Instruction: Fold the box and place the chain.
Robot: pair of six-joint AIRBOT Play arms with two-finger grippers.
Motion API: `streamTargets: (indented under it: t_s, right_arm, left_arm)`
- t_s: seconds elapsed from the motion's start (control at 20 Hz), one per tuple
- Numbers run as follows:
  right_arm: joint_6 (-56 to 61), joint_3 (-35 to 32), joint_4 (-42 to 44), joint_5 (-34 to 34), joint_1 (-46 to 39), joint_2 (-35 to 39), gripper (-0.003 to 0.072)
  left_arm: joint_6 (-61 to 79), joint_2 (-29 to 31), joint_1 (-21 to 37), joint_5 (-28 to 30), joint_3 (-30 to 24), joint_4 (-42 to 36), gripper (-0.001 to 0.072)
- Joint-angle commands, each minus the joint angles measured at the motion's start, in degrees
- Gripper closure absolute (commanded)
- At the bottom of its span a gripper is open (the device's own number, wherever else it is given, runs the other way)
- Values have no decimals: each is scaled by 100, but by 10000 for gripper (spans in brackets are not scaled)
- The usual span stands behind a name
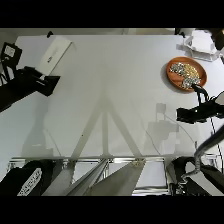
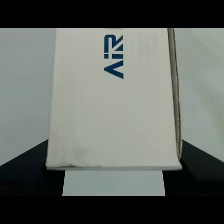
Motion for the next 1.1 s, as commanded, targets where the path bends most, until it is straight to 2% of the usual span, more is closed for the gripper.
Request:
streamTargets:
  t_s: [0.0, 0.15, 0.4, 0.75, 1.05]
  right_arm:
    - [-46, -2, 55, -26, -4, -4, 680]
    - [-48, -2, 138, -24, -4, -4, 680]
    - [-48, -2, 144, -24, -4, -4, 680]
    - [-48, -2, 149, 131, -4, -4, 680]
    - [-48, -2, 151, 127, -4, -4, 680]
  left_arm:
    - [-981, 28, 968, -999, 7, 1152, 704]
    - [-1005, 17, 1414, -1309, 4, 1598, 707]
    - [-1478, -201, 1416, -1421, 4, 2017, 707]
    - [-2378, -820, 1421, -1403, 4, 2507, 708]
    - [-2376, -1231, 1421, -1283, 4, 2509, 708]
